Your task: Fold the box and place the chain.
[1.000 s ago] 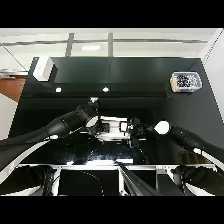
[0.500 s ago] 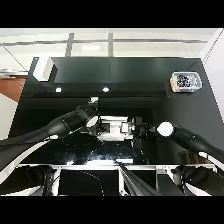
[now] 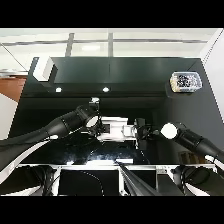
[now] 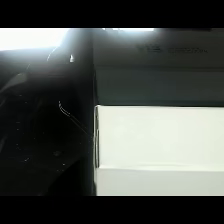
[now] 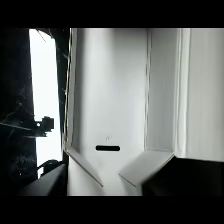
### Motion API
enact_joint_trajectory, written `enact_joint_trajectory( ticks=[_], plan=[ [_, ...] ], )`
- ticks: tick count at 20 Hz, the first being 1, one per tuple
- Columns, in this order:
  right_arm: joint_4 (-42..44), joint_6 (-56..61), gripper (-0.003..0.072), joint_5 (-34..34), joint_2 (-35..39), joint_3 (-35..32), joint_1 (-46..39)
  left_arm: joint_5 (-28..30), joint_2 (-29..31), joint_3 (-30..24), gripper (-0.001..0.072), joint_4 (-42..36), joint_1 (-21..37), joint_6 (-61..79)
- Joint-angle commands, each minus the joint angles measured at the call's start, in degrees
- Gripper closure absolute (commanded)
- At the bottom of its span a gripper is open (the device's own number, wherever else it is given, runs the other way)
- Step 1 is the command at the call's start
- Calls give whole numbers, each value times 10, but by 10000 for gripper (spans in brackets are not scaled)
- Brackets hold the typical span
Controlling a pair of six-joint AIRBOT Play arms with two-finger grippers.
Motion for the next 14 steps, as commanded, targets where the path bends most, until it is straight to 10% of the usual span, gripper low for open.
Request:
enact_joint_trajectory(
  ticks=[1,6,14],
  plan=[
    [29,-13,356,0,-2,1,0,-1,0,0,678,0,0,3],
    [109,-11,492,-4,-7,1,0,3,0,0,678,-1,0,3],
    [172,-11,491,-26,-40,1,0,4,0,0,678,-2,0,3]
  ],
)
